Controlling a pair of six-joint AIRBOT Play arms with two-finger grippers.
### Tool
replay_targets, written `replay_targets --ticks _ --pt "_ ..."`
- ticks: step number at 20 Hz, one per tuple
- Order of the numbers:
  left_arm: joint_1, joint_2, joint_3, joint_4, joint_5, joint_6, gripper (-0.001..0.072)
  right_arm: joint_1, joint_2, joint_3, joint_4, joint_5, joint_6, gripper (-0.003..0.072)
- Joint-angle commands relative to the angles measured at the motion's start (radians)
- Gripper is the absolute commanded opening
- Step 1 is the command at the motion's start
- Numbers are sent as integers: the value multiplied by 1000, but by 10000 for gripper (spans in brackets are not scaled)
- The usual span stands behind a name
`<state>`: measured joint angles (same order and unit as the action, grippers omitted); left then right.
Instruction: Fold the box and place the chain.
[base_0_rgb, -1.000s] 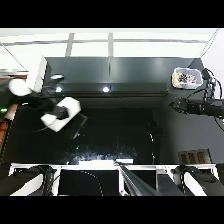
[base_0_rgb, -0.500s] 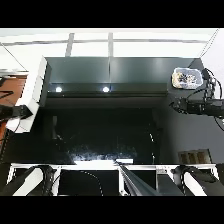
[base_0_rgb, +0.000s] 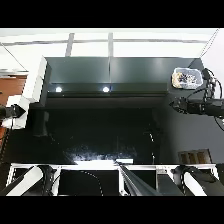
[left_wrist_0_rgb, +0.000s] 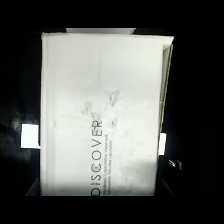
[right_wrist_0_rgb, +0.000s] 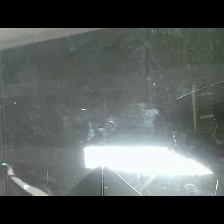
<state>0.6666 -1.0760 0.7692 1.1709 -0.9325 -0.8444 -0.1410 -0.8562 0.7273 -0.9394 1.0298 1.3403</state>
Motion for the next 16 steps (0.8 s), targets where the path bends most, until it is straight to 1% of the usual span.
replay_targets --ticks 1,7,12,13,14,16 --pt "-14 -81 -6 -53 80 63 291 0 1 0 0 -6 8 13" --pt "-22 -154 -5 -57 146 64 291 0 1 0 0 -13 10 13" --pt "-65 -163 -5 -49 231 64 303 0 1 0 0 -21 18 13" --pt "-75 -164 -5 -50 240 63 490 0 1 0 0 -22 18 13" --pt "-80 -163 -5 -50 249 61 703 0 1 0 0 -22 18 13" --pt "-81 -156 -1 -49 234 47 707 0 1 0 0 -21 18 14"
